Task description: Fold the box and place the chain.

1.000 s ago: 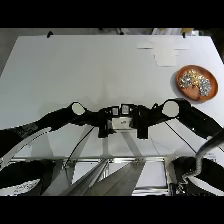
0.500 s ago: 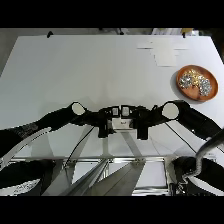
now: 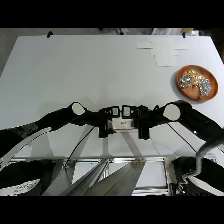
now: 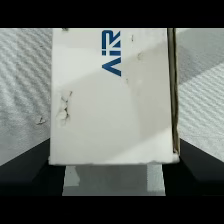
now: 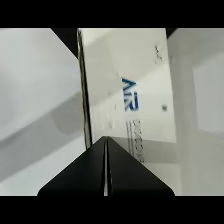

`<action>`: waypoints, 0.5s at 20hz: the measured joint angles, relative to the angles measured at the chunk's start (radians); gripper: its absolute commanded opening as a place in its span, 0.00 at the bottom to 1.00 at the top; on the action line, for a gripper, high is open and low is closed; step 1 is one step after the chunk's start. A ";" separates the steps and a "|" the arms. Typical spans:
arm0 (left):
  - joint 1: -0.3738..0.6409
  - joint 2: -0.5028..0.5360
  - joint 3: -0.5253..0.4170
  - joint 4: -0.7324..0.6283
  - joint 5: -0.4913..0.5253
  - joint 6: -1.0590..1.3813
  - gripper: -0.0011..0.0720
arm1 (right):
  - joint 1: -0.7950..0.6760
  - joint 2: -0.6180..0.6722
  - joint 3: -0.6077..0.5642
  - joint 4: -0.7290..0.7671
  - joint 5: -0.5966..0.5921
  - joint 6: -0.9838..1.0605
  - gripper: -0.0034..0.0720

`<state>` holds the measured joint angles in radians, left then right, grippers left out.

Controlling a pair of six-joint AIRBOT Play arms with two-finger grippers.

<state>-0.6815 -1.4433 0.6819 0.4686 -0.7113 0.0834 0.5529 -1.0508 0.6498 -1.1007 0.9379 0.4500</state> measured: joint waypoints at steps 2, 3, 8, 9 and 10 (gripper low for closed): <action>0.000 0.000 0.000 0.000 -0.001 0.000 0.36 | -0.032 0.056 0.017 -0.001 0.027 0.063 0.07; 0.000 0.000 0.000 0.000 -0.001 0.000 0.36 | -0.063 0.086 0.022 0.004 0.056 0.107 0.07; 0.000 0.000 0.000 0.001 -0.001 0.000 0.36 | -0.338 0.219 0.033 -0.060 0.255 0.477 0.07; 0.000 0.000 0.000 0.001 0.000 0.000 0.36 | -0.392 0.230 0.029 -0.103 0.278 0.562 0.07; 0.000 0.000 0.000 0.002 0.000 0.001 0.36 | -0.435 0.239 0.021 -0.146 0.301 0.632 0.07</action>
<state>-0.6811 -1.4433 0.6819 0.4702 -0.7116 0.0841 0.1184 -0.8116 0.6708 -1.2469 1.2388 1.0824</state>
